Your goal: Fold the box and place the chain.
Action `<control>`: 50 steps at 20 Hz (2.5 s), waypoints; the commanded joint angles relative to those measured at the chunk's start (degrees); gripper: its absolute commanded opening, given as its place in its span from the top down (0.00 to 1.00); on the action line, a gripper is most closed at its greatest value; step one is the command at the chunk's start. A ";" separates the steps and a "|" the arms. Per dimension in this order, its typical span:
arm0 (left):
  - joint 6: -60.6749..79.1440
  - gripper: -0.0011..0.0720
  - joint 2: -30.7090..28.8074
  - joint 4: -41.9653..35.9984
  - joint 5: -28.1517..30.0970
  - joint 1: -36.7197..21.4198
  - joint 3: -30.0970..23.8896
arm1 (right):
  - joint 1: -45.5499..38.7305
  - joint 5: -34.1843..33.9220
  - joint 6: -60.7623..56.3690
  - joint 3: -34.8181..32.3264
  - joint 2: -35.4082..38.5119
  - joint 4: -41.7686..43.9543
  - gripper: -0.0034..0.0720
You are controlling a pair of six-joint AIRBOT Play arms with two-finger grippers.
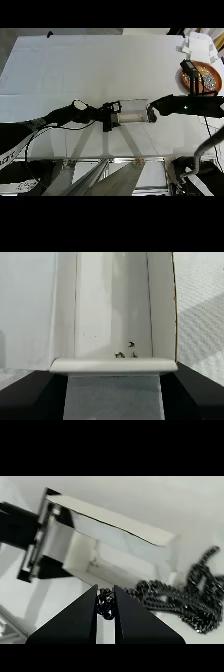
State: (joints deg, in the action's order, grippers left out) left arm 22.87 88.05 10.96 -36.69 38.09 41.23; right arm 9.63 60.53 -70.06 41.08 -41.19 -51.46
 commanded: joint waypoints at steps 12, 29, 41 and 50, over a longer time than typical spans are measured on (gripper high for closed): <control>0.00 0.64 -0.02 0.02 0.00 -0.02 0.04 | 16.92 -13.16 2.62 -0.02 -19.45 -2.32 0.94; 0.00 0.64 -0.02 0.02 0.00 -0.02 0.04 | 22.80 -21.09 2.84 -0.02 -23.43 -5.49 0.94; 0.00 0.64 -0.02 0.02 0.00 -0.02 0.04 | 10.49 -4.48 0.33 0.00 -14.25 -11.45 0.71; 0.00 0.64 -0.02 0.02 0.00 -0.02 0.04 | -3.80 1.40 -5.16 -3.43 -14.75 -15.78 0.53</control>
State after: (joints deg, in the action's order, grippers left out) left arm 22.87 88.05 10.98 -36.71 38.09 41.23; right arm 8.12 61.28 -74.15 39.31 -54.78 -66.92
